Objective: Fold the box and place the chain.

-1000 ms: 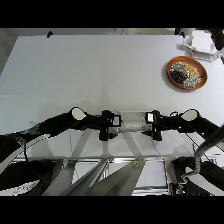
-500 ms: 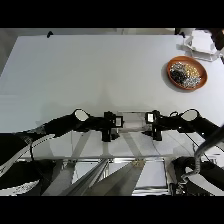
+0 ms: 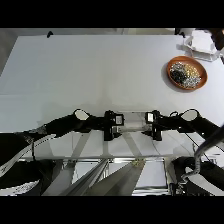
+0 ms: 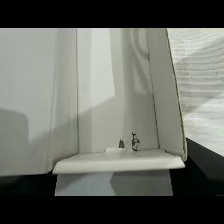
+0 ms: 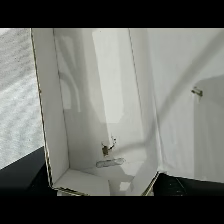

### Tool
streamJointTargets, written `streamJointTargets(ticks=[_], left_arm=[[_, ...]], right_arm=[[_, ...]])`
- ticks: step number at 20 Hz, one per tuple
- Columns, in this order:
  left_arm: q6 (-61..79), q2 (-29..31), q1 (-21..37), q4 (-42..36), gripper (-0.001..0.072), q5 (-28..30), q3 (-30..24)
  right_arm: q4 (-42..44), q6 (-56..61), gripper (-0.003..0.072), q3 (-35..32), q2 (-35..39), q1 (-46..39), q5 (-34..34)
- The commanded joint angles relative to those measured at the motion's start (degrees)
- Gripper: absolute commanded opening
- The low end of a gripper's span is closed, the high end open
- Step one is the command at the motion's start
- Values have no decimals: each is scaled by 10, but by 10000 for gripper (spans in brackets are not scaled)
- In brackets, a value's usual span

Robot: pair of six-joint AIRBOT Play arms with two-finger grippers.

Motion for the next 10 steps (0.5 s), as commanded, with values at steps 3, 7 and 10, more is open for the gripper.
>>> streamJointTargets(ticks=[3,7,10], left_arm=[[0,-4,0,-3,548,5,1],[0,-4,0,-3,241,5,1],[0,-4,0,-4,240,10,1]], right_arm=[[0,0,320,0,0,0,0],[0,0,320,0,0,0,0],[0,0,320,0,0,0,0]])
